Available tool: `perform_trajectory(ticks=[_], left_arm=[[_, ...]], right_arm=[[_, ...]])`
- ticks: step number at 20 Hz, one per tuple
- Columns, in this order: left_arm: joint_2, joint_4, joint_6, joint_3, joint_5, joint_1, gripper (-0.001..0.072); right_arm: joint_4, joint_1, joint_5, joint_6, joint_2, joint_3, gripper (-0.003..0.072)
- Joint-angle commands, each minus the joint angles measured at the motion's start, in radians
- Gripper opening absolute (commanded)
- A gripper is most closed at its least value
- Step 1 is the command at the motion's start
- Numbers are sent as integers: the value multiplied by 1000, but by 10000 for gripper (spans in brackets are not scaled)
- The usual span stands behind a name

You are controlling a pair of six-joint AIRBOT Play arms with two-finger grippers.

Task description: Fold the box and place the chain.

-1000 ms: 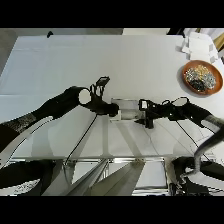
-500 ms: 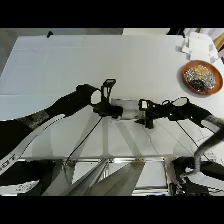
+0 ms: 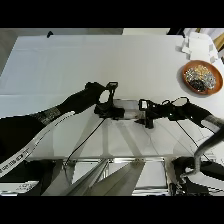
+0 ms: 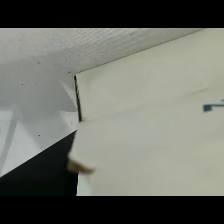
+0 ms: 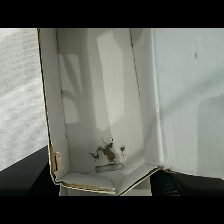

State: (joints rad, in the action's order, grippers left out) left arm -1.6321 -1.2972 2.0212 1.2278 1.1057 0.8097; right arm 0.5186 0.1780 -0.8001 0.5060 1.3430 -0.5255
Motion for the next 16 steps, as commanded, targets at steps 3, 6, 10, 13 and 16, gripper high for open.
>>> perform_trajectory(ticks=[3, 6, 10, 13, 16], left_arm=[[-28, 2, 40, 57, 35, 1, 436], [-40, 4, 110, 57, 36, -4, 434], [-51, 6, 149, 57, 35, -11, 430], [-61, 6, 161, 57, 36, -13, 347], [-68, 6, 162, 57, 36, -12, 267]], right_arm=[[0, 1, 0, 0, 0, 0, 392], [0, 1, 0, 0, 0, 0, 392], [0, 1, 0, 0, 0, 0, 392], [0, 1, 0, 0, 0, 0, 392], [0, 1, 0, 0, 0, 0, 392]])
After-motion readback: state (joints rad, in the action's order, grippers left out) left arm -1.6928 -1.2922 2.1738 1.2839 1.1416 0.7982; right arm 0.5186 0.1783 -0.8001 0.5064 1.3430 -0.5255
